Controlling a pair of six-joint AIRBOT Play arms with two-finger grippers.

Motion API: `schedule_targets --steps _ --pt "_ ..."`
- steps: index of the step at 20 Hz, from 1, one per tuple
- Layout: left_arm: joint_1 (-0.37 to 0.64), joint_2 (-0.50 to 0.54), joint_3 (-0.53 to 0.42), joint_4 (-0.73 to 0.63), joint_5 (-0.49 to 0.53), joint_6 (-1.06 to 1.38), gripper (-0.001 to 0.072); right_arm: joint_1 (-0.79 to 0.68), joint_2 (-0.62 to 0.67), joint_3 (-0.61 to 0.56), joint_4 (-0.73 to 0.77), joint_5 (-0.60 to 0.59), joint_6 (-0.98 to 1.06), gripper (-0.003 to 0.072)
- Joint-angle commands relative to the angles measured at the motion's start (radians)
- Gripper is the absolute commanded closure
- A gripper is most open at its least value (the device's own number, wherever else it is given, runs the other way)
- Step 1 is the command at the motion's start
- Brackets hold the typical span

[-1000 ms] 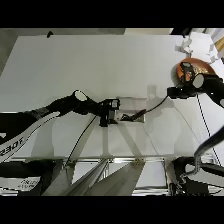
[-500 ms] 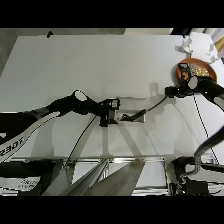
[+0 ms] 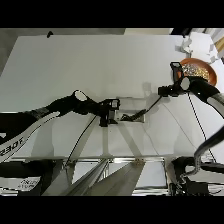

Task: Fold the box and place the chain.

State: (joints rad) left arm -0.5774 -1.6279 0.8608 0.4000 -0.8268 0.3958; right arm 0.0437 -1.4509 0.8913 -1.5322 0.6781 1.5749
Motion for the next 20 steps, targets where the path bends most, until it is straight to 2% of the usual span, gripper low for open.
schedule_targets --steps 1,5,20 --pt "0.000 0.000 0.000 0.000 0.000 0.000 0.0678 0.005 0.028 0.000 -0.001 0.038 0.007 0.0411" --pt "0.000 0.000 0.000 0.000 0.000 0.000 0.0678 0.005 0.100 0.000 0.003 0.036 0.011 0.0412" --pt "0.000 0.000 0.000 0.000 0.000 0.000 0.0678 0.005 0.050 0.000 0.044 0.067 0.026 0.0416"
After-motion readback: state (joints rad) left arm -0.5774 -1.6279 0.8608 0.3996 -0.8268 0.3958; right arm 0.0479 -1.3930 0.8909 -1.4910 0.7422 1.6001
